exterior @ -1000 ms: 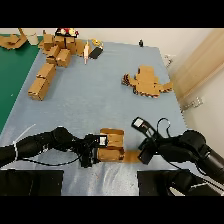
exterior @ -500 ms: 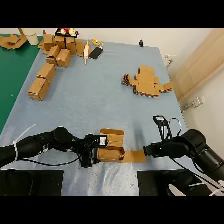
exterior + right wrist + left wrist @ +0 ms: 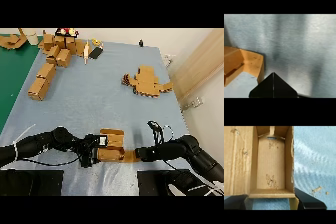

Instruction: Fold the box.

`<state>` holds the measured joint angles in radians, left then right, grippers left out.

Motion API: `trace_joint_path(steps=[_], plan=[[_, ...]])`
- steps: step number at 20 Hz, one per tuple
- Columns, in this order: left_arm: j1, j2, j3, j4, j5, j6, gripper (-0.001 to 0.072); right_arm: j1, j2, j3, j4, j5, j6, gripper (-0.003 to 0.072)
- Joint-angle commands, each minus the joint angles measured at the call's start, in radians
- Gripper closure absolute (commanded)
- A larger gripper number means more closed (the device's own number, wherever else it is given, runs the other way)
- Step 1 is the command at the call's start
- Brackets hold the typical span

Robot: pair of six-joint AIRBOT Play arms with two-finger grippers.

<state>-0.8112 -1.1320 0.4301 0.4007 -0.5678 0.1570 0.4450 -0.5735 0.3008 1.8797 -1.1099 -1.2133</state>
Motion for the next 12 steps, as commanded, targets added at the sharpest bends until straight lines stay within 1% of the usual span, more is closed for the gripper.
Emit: trace_joint_path(steps=[1, 5, 8, 12], plan=[[0.001, 0.0, 0.001, 0.0, 0.0, 0.0, 0.0197, 0.0, -0.001, -0.008, 0.086, 0.04, -0.033, 0.0683], [0.001, 0.0, 0.001, 0.0, 0.0, 0.0, 0.0197, 0.0, -0.001, -0.039, 0.13, 0.061, -0.045, 0.0683], [0.001, 0.0, 0.001, 0.0, 0.0, 0.0, 0.0197, 0.0, 0.002, -0.038, 0.18, 0.089, -0.071, 0.0684], [0.001, 0.0, 0.001, 0.0, 0.0, 0.0, 0.0197, 0.0, 0.019, -0.017, 0.223, 0.082, -0.09, 0.0681]])
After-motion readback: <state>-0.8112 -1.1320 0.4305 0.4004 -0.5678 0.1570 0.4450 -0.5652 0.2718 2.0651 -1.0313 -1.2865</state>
